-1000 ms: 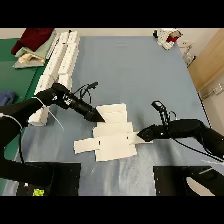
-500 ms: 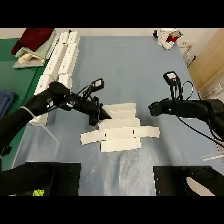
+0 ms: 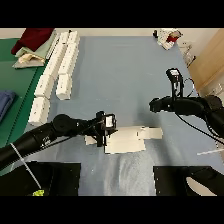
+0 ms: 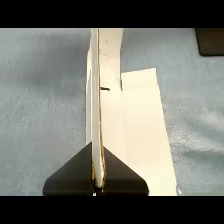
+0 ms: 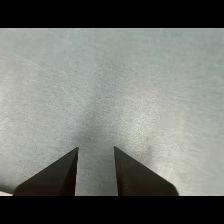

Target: Fold the box.

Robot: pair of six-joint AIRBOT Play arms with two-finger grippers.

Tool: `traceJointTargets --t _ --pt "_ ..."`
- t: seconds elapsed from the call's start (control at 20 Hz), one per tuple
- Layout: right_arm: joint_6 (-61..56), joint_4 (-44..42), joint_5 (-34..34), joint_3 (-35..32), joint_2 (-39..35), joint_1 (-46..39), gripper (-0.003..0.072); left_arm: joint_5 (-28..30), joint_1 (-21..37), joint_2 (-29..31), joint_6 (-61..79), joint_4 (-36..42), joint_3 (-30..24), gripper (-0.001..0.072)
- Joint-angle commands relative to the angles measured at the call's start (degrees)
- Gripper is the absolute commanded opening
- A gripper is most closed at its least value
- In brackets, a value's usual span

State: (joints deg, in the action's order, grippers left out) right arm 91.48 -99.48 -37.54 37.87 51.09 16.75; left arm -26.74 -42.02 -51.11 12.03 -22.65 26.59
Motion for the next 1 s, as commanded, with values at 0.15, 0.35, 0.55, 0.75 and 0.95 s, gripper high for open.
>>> traceJointTargets --t 0.15,0.35,0.55,0.75,0.95 --pt "-0.7 -1.1 0.0 0.0 1.4 0.0 0.0345 8.0 -4.0 0.3 0.4 0.4 -2.7 0.0008" --pt "-0.7 -1.5 0.0 0.0 1.4 0.0 0.0345 4.9 -3.3 -1.8 0.4 0.4 -2.2 0.0008" --pt "-0.7 -1.5 0.0 0.0 1.5 0.0 0.0345 -7.7 3.8 -3.3 0.4 0.5 0.6 0.0008" --pt "-0.7 -2.2 0.0 0.0 1.5 0.0 0.0345 -14.8 8.9 -5.9 0.7 0.7 3.1 0.0008" --pt "-0.7 -2.4 0.0 0.0 1.5 0.0 0.0345 -17.2 8.9 -9.9 2.6 0.9 4.2 0.0009"
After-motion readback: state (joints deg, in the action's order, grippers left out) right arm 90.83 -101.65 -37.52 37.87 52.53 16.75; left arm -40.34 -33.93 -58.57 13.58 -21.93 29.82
